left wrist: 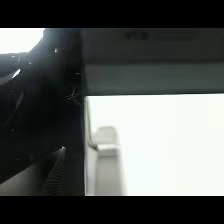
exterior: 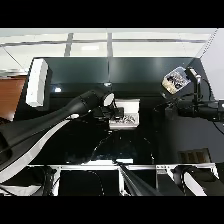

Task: Fold the box and place the chain.

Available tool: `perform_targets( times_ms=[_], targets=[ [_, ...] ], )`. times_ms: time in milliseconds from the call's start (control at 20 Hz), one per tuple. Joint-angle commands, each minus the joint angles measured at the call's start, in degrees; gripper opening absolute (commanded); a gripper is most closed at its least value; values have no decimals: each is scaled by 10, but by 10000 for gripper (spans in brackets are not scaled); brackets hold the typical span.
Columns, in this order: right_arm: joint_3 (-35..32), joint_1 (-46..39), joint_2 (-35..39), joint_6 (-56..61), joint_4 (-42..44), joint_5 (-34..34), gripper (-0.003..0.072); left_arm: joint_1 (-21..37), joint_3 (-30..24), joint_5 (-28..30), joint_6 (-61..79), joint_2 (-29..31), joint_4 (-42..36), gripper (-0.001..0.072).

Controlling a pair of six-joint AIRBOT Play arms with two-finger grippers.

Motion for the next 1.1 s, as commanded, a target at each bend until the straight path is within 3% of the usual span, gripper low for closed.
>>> perform_targets(
  times_ms=[0,200,250,350,500,600,700,750,900,950,1000,1050],
  targets=[
    [0,-5,0,0,-10,10,338,-14,13,-19,3,45,56,507],
    [0,-5,0,0,-16,6,338,-42,-6,-113,49,137,209,506],
    [0,-5,0,0,-16,1,338,-38,-28,-138,47,158,253,507],
    [0,-5,0,0,-16,-10,338,-3,-88,-137,46,188,260,507],
    [0,-5,0,2,-16,-25,338,97,-196,-17,89,201,101,506],
    [0,-5,0,2,-16,-26,338,156,-257,130,325,200,-104,503],
    [0,-5,0,15,-16,-26,338,182,-289,169,653,198,-283,503],
    [0,-5,0,21,-16,-26,338,187,-290,159,779,193,-316,504],
    [0,-5,0,28,-16,-26,338,185,-290,172,1017,177,-320,505],
    [0,-5,0,28,-16,-26,338,184,-290,178,1072,175,-323,537],
    [0,-5,0,30,-16,-27,338,184,-290,183,1124,173,-327,718],
    [0,-5,0,30,-16,-27,338,184,-290,185,1177,173,-326,714]
  ],
)
